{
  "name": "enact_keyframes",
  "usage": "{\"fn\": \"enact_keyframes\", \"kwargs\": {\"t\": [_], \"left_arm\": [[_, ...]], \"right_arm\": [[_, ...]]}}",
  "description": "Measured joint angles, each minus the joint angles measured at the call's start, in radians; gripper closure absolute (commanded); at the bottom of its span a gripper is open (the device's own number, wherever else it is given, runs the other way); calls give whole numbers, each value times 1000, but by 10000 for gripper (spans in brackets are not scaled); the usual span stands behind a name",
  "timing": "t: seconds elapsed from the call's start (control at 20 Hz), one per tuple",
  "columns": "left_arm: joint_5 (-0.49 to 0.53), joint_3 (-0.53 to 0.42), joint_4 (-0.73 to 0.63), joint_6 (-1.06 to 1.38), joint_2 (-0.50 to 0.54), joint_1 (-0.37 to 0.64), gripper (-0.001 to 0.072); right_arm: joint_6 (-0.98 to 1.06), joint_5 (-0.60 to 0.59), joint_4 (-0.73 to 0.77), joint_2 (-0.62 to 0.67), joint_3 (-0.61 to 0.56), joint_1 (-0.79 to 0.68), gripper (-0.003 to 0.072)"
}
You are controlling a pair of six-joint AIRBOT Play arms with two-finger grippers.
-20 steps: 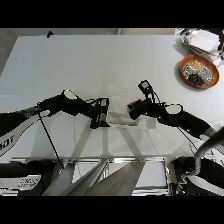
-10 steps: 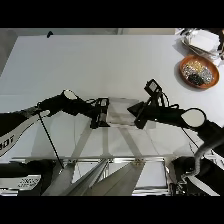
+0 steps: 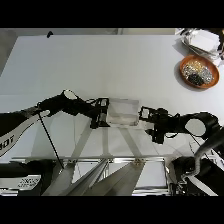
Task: Fold the box and place the chain.
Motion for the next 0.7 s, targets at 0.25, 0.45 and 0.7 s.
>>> {"fn": "enact_keyframes", "kwargs": {"t": [0.25,0.45,0.7], "left_arm": [[0,0,0,0,0,0,366],[0,0,0,0,0,0,366],[0,0,0,0,0,0,366]], "right_arm": [[-174,-51,-11,-78,-2,0,367],[-294,-124,41,-160,-3,0,494],[-366,-208,102,-245,-3,0,505]]}}
